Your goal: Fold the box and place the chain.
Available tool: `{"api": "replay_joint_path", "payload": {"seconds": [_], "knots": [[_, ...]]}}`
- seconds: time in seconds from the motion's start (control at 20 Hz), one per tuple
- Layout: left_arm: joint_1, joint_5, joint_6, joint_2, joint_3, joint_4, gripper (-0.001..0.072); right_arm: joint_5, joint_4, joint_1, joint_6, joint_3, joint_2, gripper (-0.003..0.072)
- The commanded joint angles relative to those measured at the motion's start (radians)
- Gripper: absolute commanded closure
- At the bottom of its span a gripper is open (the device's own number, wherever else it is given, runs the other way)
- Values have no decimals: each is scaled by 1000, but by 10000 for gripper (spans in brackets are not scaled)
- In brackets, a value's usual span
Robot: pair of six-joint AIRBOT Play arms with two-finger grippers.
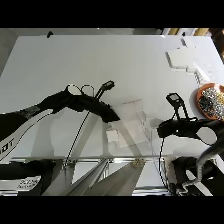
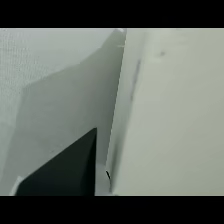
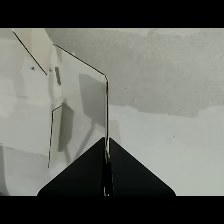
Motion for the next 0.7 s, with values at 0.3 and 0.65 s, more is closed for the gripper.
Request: {"api": "replay_joint_path", "payload": {"seconds": [0.3, 0.65], "knots": [[-7, -1, 147, 1, 4, 61, 702, -7, 1, 1, 0, 0, 1, 517], [-159, 31, 175, 35, 102, 374, 706, 81, -5, 1, -69, 153, 5, 338]]}}
